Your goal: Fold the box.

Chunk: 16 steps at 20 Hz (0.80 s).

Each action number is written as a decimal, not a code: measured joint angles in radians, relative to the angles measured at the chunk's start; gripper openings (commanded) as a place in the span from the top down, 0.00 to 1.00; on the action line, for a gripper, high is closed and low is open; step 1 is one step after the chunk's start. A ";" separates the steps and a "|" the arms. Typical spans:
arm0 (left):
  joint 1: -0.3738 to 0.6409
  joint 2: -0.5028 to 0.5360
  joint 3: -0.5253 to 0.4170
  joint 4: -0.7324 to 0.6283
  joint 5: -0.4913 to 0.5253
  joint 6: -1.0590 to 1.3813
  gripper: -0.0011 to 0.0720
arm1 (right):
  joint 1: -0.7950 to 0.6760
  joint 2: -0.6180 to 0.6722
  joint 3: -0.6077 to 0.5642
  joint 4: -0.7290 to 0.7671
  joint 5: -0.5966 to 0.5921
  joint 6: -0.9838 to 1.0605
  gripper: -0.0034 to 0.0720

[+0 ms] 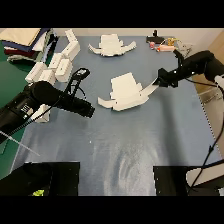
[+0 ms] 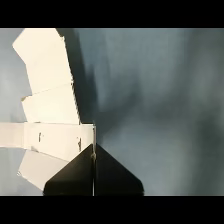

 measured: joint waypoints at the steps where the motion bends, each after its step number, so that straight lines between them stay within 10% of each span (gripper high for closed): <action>1: 0.000 0.000 0.000 0.000 0.000 0.000 0.97 | 0.019 0.077 -0.100 -0.001 0.027 0.014 0.96; 7: 0.000 0.000 0.000 0.000 0.000 0.000 0.97 | 0.119 0.498 -0.607 -0.016 0.156 0.137 0.95; 9: 0.000 0.000 0.000 0.000 0.000 0.000 0.97 | 0.143 0.596 -0.723 -0.022 0.191 0.181 0.68; 10: 0.000 0.000 0.000 0.000 0.000 0.000 0.97 | 0.151 0.624 -0.758 -0.024 0.196 0.190 0.56; 16: 0.000 0.000 0.000 0.000 0.014 0.000 0.97 | 0.164 0.640 -0.823 -0.089 0.160 0.223 0.57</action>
